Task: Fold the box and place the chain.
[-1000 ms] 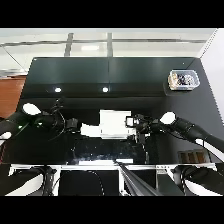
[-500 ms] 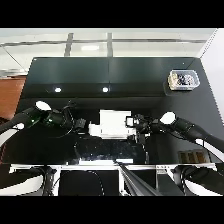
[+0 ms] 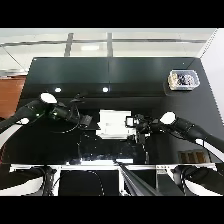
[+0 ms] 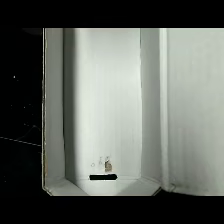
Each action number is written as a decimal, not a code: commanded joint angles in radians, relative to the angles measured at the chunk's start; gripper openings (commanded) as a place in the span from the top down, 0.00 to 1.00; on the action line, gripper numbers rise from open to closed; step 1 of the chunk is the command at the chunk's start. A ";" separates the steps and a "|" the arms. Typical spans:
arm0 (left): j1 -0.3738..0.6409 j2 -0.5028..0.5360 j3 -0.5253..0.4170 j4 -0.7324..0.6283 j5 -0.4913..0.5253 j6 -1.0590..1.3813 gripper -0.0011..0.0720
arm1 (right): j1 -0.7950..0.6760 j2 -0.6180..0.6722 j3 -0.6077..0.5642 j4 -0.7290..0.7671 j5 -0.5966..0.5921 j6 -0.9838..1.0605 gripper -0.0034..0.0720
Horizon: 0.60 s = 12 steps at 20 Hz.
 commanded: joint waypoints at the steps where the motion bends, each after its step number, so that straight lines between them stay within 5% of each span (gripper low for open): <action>1: -0.089 -0.001 0.058 0.082 0.048 -0.117 0.38 | 0.000 0.000 0.000 0.000 0.000 0.000 0.79; 12: -0.294 -0.003 0.132 0.477 0.186 -0.636 0.51 | 0.000 0.000 0.000 0.000 0.000 0.000 0.79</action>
